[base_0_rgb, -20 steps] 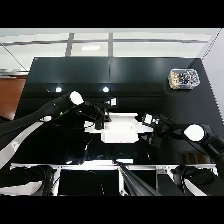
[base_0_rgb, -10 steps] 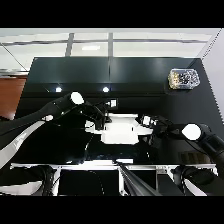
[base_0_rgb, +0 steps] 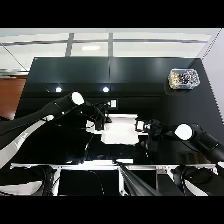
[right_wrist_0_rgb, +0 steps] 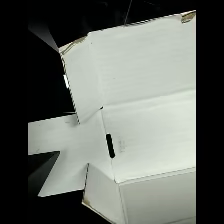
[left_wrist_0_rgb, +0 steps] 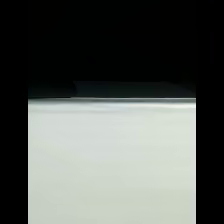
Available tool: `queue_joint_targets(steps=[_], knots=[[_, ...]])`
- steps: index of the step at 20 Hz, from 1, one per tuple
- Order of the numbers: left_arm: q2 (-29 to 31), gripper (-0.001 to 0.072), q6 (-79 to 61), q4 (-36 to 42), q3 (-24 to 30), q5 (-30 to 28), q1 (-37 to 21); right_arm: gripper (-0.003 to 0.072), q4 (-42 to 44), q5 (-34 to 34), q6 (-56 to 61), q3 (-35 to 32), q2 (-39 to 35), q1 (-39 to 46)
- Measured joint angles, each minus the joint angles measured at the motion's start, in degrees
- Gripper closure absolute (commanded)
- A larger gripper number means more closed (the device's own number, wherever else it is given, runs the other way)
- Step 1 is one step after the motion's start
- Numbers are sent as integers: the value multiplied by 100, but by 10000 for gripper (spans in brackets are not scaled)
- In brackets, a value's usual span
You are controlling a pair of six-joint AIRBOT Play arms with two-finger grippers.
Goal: Fold the box and place the chain.
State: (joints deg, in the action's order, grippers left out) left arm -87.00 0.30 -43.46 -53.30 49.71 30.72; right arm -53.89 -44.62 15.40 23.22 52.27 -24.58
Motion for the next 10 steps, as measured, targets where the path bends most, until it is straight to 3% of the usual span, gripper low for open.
queue_joint_targets(steps=[10], knots=[[-4,679,-13,-7,0,-20,0,-9,492,745,-46,52,341,-636]])
